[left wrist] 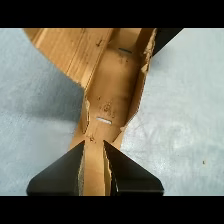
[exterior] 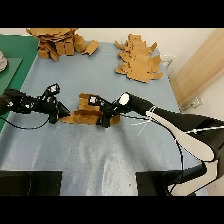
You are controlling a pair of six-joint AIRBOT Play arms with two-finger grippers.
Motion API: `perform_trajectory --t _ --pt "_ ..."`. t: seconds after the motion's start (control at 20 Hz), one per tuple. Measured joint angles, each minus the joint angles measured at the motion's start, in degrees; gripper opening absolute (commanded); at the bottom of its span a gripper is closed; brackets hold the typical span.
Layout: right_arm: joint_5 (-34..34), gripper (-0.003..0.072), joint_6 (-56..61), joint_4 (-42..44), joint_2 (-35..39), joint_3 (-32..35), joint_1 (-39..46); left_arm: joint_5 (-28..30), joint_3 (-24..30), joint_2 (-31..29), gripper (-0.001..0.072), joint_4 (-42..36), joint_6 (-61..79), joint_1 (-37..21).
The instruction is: Fold the box.
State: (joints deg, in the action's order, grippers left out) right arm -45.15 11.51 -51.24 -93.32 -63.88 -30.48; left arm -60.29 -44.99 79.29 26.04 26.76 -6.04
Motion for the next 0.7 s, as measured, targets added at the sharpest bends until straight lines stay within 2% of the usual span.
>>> perform_trajectory --t 0.15,0.25,0.3,0.7 --pt "0.02 0.0508 0.0 0.0 0.0 0.0 0.0 0.37 0.13 0.07 0.0182 -0.26 0.94 0.61" --pt "0.04 0.0508 0.0 -0.02 0.0 0.0 0.0 0.2 0.13 0.09 0.0618 -0.37 1.33 1.99" --pt "0.04 0.0507 -0.02 0.0 0.0 0.0 0.0 0.37 0.15 0.13 0.0646 -0.33 1.44 2.75" --pt "0.15 0.0508 -0.02 -0.02 0.0 0.0 0.0 1.42 0.17 0.02 0.0646 2.47 1.73 4.7"
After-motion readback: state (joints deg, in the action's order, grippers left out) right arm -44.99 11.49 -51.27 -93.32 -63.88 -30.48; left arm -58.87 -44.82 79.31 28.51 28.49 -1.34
